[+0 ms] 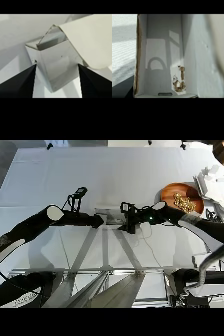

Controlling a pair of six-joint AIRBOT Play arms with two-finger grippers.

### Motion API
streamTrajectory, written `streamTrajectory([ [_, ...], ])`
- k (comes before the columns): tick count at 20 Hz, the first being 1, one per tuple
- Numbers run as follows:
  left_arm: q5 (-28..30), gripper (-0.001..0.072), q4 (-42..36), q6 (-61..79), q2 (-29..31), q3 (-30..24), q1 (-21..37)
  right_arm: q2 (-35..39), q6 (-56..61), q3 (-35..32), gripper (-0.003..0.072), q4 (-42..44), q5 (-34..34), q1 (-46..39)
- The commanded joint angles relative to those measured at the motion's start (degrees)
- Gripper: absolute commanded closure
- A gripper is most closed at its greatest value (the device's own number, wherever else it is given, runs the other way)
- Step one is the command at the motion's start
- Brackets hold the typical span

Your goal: Fold the box and place the chain.

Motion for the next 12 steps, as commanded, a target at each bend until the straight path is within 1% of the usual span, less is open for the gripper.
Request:
streamTrajectory([
  [1, 4.09, 0.0152, 4.83, -5.79, -0.31, 0.0, -1.11, 0.0, 0.0, 0.02, 0.0306, 0.02, 0.04, 0.0],
  [6, 4.0, 0.0152, 16.65, -15.13, -0.28, 0.0, -2.25, 0.0, 0.0, 0.02, 0.0306, 0.02, 0.04, 0.0],
  [10, 4.02, 0.0152, 17.92, -16.94, -0.28, 0.42, -2.93, 0.0, 0.0, 0.02, 0.0306, 0.02, 0.07, 0.0],
  [11, 3.93, 0.0167, 18.23, -18.58, -0.28, 0.79, -2.91, 0.0, 0.0, 0.02, 0.0306, 0.02, 0.07, 0.0],
  [12, 3.56, 0.0211, 19.61, -21.14, -0.31, 1.33, -2.93, 0.0, 0.0, 0.02, 0.0306, 0.02, 0.07, 0.0],
])
